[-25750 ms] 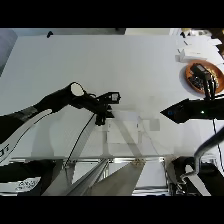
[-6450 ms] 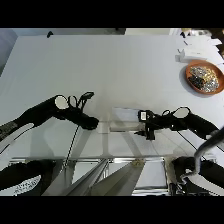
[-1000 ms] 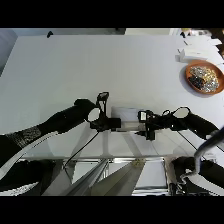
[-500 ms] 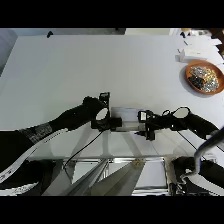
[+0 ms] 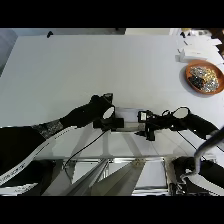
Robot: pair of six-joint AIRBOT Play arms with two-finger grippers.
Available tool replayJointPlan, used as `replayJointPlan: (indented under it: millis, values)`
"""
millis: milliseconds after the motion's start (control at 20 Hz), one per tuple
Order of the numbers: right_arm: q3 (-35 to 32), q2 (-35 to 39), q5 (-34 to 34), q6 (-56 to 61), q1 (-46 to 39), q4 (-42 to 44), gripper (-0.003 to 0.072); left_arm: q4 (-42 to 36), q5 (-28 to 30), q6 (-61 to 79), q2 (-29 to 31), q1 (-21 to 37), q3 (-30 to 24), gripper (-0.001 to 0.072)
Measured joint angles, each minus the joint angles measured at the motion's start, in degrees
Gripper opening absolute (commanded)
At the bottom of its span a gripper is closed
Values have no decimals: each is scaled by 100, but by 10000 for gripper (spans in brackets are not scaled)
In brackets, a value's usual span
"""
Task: Fold the box and place the chain.
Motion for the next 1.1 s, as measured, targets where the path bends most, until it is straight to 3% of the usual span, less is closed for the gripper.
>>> replayJointPlan:
  millis: [50,350,450,550,750,1100]
  values:
    - [0,0,0,-2,0,0,403,2,-15,7,-35,-11,17,3]
    - [2,0,15,2,-2,4,403,59,-129,15,-127,-37,59,3]
    - [2,0,11,0,-2,2,403,70,-136,17,-133,-35,59,100]
    - [0,0,-7,-2,0,-4,403,105,-243,26,-136,-22,57,282]
    - [-2,-2,55,-7,0,-9,403,15,-431,31,33,66,26,291]
    - [7,2,-22,-22,-4,-26,403,-142,-424,643,907,428,50,291]
